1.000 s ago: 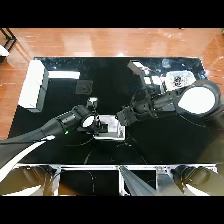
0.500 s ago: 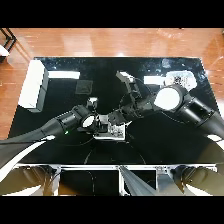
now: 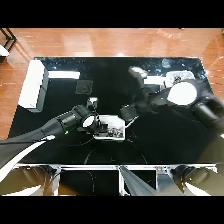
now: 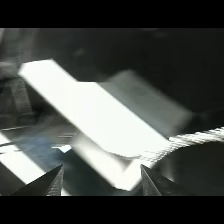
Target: Fold the box and place the chain.
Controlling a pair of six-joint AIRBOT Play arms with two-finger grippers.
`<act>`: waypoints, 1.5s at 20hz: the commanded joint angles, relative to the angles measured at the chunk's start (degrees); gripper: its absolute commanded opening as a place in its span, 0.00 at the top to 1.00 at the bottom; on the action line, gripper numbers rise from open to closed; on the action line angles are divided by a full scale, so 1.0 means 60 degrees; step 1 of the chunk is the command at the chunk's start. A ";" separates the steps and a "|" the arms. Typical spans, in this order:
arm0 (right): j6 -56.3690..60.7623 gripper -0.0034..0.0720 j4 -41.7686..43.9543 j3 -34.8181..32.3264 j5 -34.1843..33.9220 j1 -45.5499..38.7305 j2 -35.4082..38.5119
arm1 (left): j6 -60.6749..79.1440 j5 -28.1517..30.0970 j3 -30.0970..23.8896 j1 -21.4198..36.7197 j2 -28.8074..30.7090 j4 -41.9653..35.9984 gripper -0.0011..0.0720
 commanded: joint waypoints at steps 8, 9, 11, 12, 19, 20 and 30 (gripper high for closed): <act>0.1912 0.01 -0.4218 -0.2160 -0.2342 -0.4677 -0.0062 | 0.0007 -0.0084 -0.0004 0.0007 0.0000 0.0004 0.95; 0.2080 0.01 -0.4156 -0.2076 -0.2892 -0.4870 -0.0597 | 0.0007 -0.0095 -0.0004 0.0007 0.0000 0.0004 0.95; 0.2641 0.02 -0.3993 -0.1606 -0.3537 -0.5096 -0.1701 | 0.0004 -0.0098 -0.0004 0.0007 0.0000 -0.0004 0.95; 0.2823 0.02 -0.3938 -0.1297 -0.3683 -0.5096 -0.2251 | 0.0000 -0.0113 -0.0004 0.0007 0.0000 -0.0033 0.95; 0.2943 0.10 -0.3257 0.1173 -0.3668 -0.5096 -0.5125 | 0.0004 -0.0153 -0.0004 0.0007 0.0000 -0.0033 0.95; 0.2943 0.19 -0.3067 0.1315 -0.3665 -0.5096 -0.5286 | 0.0000 -0.0153 -0.0004 0.0007 0.0000 -0.0033 0.95; -0.0270 0.93 -0.1931 0.1373 -0.2131 -0.5111 -0.3147 | 0.0004 -0.0313 -0.0004 0.0007 0.0000 0.0007 0.95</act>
